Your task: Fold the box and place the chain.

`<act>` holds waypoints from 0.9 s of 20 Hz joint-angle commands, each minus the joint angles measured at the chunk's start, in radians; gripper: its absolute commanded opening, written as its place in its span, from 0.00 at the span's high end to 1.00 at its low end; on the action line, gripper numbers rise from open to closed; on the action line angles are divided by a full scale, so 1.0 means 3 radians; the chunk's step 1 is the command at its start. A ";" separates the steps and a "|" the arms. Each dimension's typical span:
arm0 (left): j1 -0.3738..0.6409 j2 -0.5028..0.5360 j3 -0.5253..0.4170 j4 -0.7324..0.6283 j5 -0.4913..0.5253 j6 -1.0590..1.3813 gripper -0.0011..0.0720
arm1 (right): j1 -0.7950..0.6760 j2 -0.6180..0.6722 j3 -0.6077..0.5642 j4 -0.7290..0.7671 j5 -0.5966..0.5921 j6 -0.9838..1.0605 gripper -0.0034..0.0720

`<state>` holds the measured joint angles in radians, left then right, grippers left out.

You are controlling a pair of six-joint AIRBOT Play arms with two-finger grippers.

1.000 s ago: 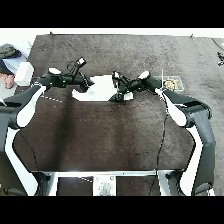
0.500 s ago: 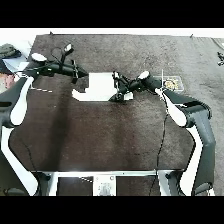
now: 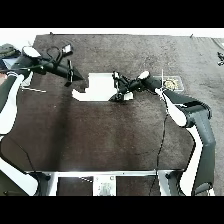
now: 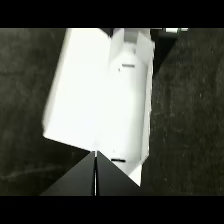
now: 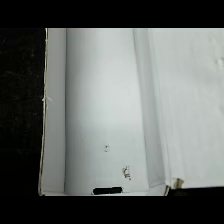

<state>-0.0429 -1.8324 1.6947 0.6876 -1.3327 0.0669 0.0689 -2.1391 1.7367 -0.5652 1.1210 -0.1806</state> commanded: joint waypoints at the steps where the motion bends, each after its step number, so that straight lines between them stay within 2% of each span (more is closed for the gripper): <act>1: -0.0163 0.0094 -0.0404 0.0354 0.0251 0.0052 0.97 | 0.0000 0.0003 0.0004 0.0003 0.0001 0.0001 0.46; 2: -0.0231 0.0090 -0.0512 0.0407 0.0299 0.0128 0.74 | 0.0000 0.0003 0.0004 0.0003 0.0001 0.0001 0.46; 3: -0.0277 0.0089 -0.0600 0.0446 0.0387 0.0219 0.26 | 0.0000 0.0003 0.0004 0.0003 0.0001 0.0003 0.46; 4: -0.0294 0.0089 -0.0689 0.0454 0.0558 0.0244 0.12 | 0.0000 0.0003 0.0004 0.0003 0.0001 0.0001 0.46; 5: -0.0295 0.0089 -0.0753 0.0474 0.0685 0.0315 0.12 | 0.0000 0.0003 0.0004 0.0003 0.0001 0.0003 0.46; 6: -0.0295 0.0089 -0.0802 0.0516 0.0771 0.0427 0.03 | 0.0000 0.0003 0.0004 0.0003 0.0001 0.0001 0.46; 7: -0.0295 0.0089 -0.0841 0.0532 0.0846 0.0493 0.00 | 0.0000 0.0004 0.0004 0.0003 0.0001 0.0003 0.46; 14: -0.0294 0.0075 -0.0843 0.0589 0.1094 0.0505 0.00 | 0.0000 0.0003 0.0004 0.0003 0.0001 0.0001 0.46; 18: -0.0294 0.0076 -0.0832 0.0542 0.1062 0.0507 0.00 | 0.0000 0.0003 0.0004 0.0003 0.0001 0.0003 0.46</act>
<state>-0.1314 -1.8091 1.4448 0.8528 -1.0206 0.2169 0.0685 -2.1387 1.7370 -0.5644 1.1210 -0.1802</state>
